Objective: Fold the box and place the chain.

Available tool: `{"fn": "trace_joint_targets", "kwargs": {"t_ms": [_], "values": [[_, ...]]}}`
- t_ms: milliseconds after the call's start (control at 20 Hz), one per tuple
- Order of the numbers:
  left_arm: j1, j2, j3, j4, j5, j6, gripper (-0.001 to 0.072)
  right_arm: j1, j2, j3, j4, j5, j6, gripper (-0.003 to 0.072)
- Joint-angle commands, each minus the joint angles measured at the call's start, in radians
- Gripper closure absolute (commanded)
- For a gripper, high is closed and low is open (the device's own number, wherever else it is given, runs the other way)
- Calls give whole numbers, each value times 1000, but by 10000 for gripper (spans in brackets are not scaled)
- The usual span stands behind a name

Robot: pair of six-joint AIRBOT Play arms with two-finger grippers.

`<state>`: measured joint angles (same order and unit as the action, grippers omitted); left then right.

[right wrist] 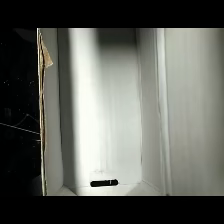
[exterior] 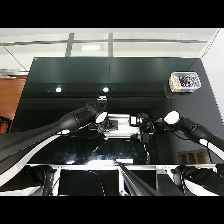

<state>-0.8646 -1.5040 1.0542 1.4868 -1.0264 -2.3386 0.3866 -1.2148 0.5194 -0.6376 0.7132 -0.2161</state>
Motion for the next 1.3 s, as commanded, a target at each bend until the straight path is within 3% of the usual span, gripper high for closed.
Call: {"fn": "trace_joint_targets", "kwargs": {"t_ms": [0,100,150,350,400,500,700,750,800,850,1150,1250], "values": [[0,0,6,1,-3,-4,679,1,0,0,-2,0,-2,560],[0,0,17,1,-1,-4,407,1,0,0,-2,0,-2,559],[0,0,21,2,-3,-4,397,1,0,0,-2,0,-2,559],[0,-2,24,9,-4,-28,447,1,0,0,-2,0,-2,560],[0,-3,24,13,-4,-28,556,1,0,0,-2,0,-2,559],[0,-8,24,16,-4,-28,683,1,0,0,-2,0,-2,559],[0,-8,29,17,-14,-19,684,1,0,0,-2,1,-1,559],[0,-8,30,19,-14,-19,685,1,1,0,-2,1,10,532],[0,-8,32,24,-16,-19,684,1,2,0,-2,0,44,278],[0,-8,34,24,-16,-19,684,0,6,0,-4,0,63,87],[0,-6,46,61,-31,-19,684,-3,146,0,-229,61,198,70],[0,-6,46,62,-32,-18,684,-4,152,0,-228,73,198,78]]}}
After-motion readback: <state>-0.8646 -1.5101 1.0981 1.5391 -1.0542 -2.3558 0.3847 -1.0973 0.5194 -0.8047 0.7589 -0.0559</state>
